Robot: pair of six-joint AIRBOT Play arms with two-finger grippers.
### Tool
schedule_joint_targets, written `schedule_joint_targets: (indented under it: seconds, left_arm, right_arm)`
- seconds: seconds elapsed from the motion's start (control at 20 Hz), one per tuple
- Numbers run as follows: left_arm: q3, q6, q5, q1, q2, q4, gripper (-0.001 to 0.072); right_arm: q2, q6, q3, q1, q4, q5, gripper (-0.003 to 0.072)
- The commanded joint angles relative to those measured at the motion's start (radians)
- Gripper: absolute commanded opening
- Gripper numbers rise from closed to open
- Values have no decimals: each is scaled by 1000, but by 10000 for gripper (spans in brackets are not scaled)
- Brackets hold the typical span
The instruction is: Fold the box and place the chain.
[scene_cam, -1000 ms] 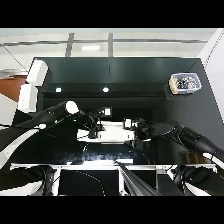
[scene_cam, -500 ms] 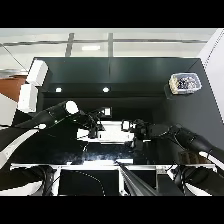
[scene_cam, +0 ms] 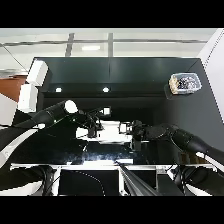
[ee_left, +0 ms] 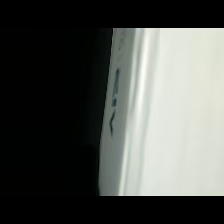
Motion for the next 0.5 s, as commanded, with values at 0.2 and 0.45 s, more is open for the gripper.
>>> schedule_joint_targets:
  seconds: [0.2,0.45]
  left_arm:
    - [1,0,3,0,-1,-3,23]
    - [1,0,4,0,-1,-3,22]
  right_arm:
    - [21,-3,1,-50,-6,-37,701]
    - [90,-2,1,-60,-5,-54,701]
